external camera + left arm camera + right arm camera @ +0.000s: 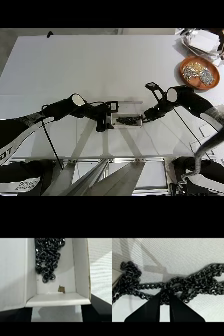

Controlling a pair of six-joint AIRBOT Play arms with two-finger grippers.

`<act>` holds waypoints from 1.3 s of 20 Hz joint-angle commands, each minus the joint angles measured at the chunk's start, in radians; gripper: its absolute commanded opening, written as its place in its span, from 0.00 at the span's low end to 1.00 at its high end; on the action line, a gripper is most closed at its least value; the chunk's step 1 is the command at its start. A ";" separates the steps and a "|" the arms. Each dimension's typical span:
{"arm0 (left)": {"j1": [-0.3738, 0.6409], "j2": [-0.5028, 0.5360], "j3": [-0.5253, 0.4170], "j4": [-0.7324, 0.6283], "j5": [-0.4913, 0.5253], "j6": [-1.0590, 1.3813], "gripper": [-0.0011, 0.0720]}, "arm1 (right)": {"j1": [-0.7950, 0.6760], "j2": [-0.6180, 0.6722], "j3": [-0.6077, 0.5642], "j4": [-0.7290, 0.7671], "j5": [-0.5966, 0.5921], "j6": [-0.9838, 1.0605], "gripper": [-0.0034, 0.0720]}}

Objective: Fold the box and place the chain.

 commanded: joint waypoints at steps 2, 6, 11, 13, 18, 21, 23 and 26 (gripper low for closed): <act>0.000 0.001 0.000 0.000 0.000 0.000 0.39 | 0.001 0.010 0.000 0.004 0.070 0.006 0.07; 0.000 0.001 0.000 0.000 0.000 0.000 0.39 | 0.001 0.148 0.000 0.026 0.170 0.010 0.07; 0.000 0.001 0.000 0.000 0.000 0.000 0.39 | 0.001 0.457 0.000 0.143 0.204 0.010 0.07; 0.000 0.001 0.000 0.000 0.000 0.000 0.39 | 0.001 0.575 0.000 0.188 0.189 0.010 0.07; 0.000 0.001 0.000 0.000 0.000 0.000 0.39 | 0.001 0.780 0.000 0.322 0.075 0.009 0.07; 0.000 0.001 0.000 0.000 0.000 0.000 0.39 | 0.001 0.845 0.000 0.428 -0.022 -0.013 0.07; 0.000 0.001 0.000 0.000 0.000 0.000 0.39 | 0.001 0.849 0.000 0.520 -0.060 -0.064 0.07; 0.000 0.001 0.000 0.000 0.000 0.000 0.39 | 0.001 0.847 0.000 0.651 -0.128 -0.152 0.07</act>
